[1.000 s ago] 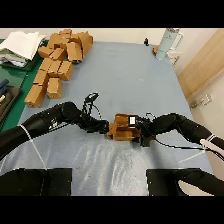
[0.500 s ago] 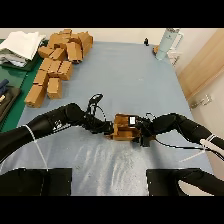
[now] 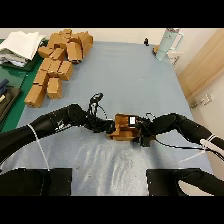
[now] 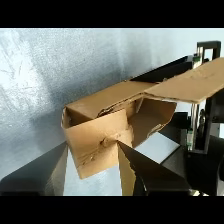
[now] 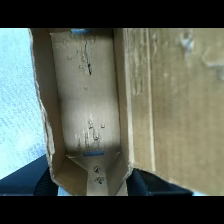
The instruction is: Fold the box.
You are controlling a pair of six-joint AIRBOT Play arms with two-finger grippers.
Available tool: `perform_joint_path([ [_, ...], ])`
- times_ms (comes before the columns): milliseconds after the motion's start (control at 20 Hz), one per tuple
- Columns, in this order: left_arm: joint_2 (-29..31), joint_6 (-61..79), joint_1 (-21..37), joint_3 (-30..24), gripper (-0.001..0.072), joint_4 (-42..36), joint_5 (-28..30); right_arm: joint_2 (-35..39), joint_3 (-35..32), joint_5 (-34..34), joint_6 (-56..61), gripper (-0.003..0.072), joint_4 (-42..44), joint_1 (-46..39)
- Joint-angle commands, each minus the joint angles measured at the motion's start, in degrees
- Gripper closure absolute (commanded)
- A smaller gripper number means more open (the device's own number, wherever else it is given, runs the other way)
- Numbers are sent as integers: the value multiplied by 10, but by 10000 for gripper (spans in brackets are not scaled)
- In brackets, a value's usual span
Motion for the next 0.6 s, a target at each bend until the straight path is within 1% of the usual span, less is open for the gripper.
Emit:
perform_joint_path([
  [0, -1, -4, 0, 0, 220, -4, 10, 0, 0, 0, 0, 174, 0, 0],
  [150, -1, -8, -4, 1, 222, -11, 8, 0, 0, 0, 0, 173, 0, 0],
  [250, -2, -20, -10, 4, 235, -2, 9, 0, 0, 0, 0, 173, 0, 0],
  [400, -12, -76, -23, 24, 240, 58, 1, 0, 0, 0, 0, 173, 0, 0],
  [550, -30, -148, -42, 59, 240, 149, -23, 0, 0, 0, 0, 173, 0, 0],
])
